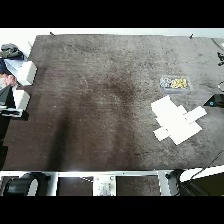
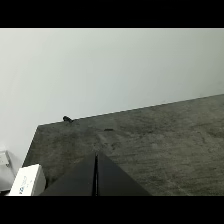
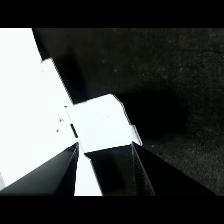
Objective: Fold the box and place the chain.
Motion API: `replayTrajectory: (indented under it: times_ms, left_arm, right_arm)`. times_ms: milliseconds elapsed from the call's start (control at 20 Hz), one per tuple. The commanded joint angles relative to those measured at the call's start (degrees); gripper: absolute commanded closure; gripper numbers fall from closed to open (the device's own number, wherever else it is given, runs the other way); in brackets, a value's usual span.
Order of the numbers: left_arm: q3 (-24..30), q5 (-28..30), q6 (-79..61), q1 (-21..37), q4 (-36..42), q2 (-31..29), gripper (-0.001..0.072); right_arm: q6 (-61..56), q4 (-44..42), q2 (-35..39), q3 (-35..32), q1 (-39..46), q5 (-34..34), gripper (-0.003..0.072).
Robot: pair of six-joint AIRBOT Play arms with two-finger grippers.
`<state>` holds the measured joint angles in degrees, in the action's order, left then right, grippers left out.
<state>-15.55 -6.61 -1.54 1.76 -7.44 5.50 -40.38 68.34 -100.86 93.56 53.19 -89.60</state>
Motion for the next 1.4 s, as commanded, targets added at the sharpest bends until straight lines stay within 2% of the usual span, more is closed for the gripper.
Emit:
replayTrajectory:
  times_ms: [0, 450, 650, 850, 950, 1350]
  left_arm:
    - [0.02, 0.02, 0.00, -0.04, 0.00, -0.02, 0.0699]
    - [0.02, 0.00, 0.00, -0.04, 0.00, -0.02, 0.0699]
    - [0.02, 0.02, 0.00, -0.04, 0.00, -0.02, 0.0699]
    - [0.02, 0.02, -0.02, -0.04, 0.00, -0.02, 0.0699]
    - [0.02, 0.02, 0.00, -0.04, 0.00, -0.02, 0.0699]
    - [0.02, 0.02, 0.00, -0.04, 0.00, -0.02, 0.0699]
  right_arm:
    - [2.84, 1.40, -3.93, 1.31, -0.04, -1.44, 0.0249]
    - [6.32, 1.95, -9.73, 1.40, -0.13, -2.56, 0.0265]
    - [6.54, 1.66, -9.68, 5.44, 0.44, -3.28, 0.0265]
    - [6.54, -5.49, -10.23, 6.43, 0.39, -6.23, 0.0267]
    - [6.51, -6.23, -11.52, 6.40, 0.33, -8.79, 0.0268]
    - [6.38, -3.41, -12.50, 0.66, 0.33, -8.74, 0.0269]
